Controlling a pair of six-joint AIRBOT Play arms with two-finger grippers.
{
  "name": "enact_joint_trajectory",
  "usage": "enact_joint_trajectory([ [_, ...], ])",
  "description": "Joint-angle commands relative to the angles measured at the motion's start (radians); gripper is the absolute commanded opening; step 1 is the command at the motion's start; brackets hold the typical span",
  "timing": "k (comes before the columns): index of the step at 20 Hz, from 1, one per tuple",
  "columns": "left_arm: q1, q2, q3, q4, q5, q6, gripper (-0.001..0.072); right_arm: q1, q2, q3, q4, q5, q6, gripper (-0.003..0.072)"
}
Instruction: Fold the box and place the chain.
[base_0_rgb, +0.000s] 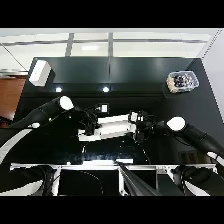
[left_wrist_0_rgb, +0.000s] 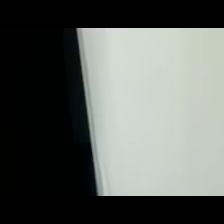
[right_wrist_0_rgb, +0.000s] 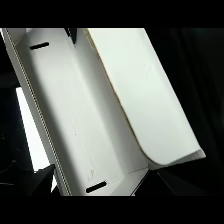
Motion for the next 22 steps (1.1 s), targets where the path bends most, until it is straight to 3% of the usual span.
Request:
enact_joint_trajectory([
  [1,-0.001,0.001,0.001,-0.002,0.003,0.0,0.0026,0.0,-0.01,0.001,0.023,0.026,-0.035,0.0705],
  [11,0.0,0.001,0.001,-0.002,0.003,0.0,0.0025,-0.002,-0.011,0.002,0.029,-0.124,-0.044,0.0706],
  [17,0.0,0.001,0.001,-0.002,0.003,0.0,0.0025,-0.002,-0.01,0.028,0.023,-0.103,-0.044,0.0706],
  [22,0.0,0.002,0.002,0.002,-0.002,0.0,0.0025,-0.002,-0.01,0.049,0.022,0.012,-0.043,0.0706],
])
